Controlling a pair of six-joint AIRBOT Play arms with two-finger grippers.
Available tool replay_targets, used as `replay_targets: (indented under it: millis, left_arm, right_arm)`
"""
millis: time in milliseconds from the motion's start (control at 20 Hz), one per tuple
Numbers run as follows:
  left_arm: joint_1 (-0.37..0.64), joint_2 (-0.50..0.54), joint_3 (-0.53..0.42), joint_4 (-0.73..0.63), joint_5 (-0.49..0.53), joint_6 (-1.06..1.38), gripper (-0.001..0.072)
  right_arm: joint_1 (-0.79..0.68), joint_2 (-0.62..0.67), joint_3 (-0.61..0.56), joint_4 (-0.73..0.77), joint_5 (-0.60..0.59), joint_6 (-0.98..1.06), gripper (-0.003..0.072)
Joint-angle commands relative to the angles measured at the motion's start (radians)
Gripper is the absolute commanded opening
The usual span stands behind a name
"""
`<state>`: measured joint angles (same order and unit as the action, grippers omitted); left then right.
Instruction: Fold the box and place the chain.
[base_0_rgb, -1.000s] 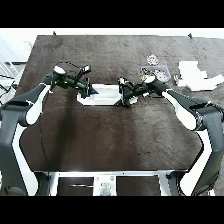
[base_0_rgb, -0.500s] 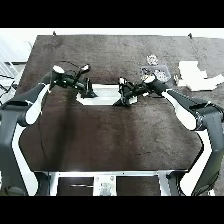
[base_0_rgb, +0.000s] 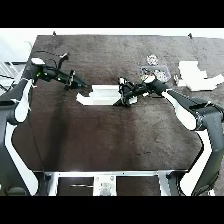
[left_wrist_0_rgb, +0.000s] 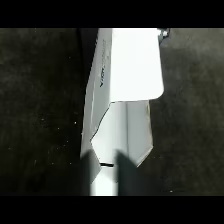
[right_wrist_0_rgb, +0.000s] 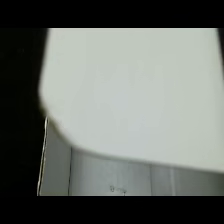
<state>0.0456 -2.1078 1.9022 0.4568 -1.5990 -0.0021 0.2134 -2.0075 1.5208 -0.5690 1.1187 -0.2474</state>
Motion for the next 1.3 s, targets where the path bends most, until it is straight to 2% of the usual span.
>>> replay_targets:
  millis: [0, 200, 400, 550, 800, 900, 1000, 1250]
  left_arm:
    - [0.024, 0.008, 0.010, -0.054, -0.093, 0.003, 0.0016]
    - [0.004, 0.019, 0.006, -0.048, -0.073, -0.008, 0.0012]
    - [-0.026, 0.126, -0.093, -0.002, 0.051, 0.062, 0.0012]
    - [-0.046, 0.224, -0.231, 0.022, 0.170, 0.137, 0.0012]
    - [-0.104, 0.409, -0.552, 0.045, 0.399, 0.309, 0.0012]
    - [-0.116, 0.431, -0.630, 0.055, 0.455, 0.328, 0.0012]
    - [-0.140, 0.429, -0.663, 0.052, 0.532, 0.328, 0.0013]
    - [-0.225, 0.429, -0.666, 0.029, 0.782, 0.351, 0.0012]
  right_arm:
    - [0.000, 0.000, 0.000, 0.000, 0.000, 0.000, 0.0580]
    - [0.000, 0.000, 0.000, 0.000, 0.000, 0.000, 0.0580]
    - [0.000, 0.000, -0.002, 0.000, 0.000, 0.000, 0.0580]
    - [0.000, 0.000, -0.003, 0.000, 0.000, 0.000, 0.0580]
    - [0.000, 0.000, -0.003, 0.000, 0.000, 0.000, 0.0580]
    - [0.000, 0.000, -0.003, 0.000, 0.000, 0.000, 0.0580]
    - [0.000, 0.000, -0.003, 0.000, 0.000, 0.000, 0.0580]
    - [0.000, 0.000, -0.003, 0.000, 0.000, 0.000, 0.0580]
